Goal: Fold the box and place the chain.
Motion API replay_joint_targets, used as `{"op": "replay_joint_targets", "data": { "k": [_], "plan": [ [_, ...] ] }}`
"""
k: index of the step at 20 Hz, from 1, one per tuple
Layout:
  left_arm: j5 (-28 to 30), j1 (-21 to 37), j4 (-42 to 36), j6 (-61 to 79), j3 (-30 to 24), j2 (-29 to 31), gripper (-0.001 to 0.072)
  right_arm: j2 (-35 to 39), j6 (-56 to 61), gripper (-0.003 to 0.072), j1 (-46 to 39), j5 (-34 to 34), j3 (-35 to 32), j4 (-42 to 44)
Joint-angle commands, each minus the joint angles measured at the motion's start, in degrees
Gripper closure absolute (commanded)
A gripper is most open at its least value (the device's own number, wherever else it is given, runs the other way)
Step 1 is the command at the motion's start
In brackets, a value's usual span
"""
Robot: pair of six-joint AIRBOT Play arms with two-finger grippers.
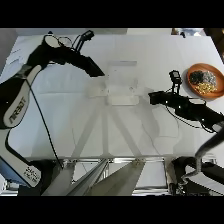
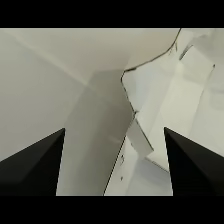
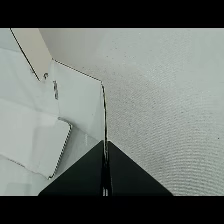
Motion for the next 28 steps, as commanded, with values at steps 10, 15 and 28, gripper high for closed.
{"op": "replay_joint_targets", "data": {
  "k": [10, 15, 28],
  "plan": [
    [5.05, -4.68, -6.64, 3.93, 2.73, -6.45, 0.0013, 0.04, 0.02, 0.0671, 0.07, 0.02, -0.02, 0.02],
    [1.44, -5.38, -5.31, 4.76, 2.82, -7.67, 0.0015, 0.04, 0.02, 0.0671, 0.07, 0.02, -0.02, 0.0],
    [0.22, -7.19, -3.89, 11.21, 2.82, -8.74, 0.0702, 0.04, 0.02, 0.0671, 0.07, 0.02, -0.02, 0.0]
  ]
}}
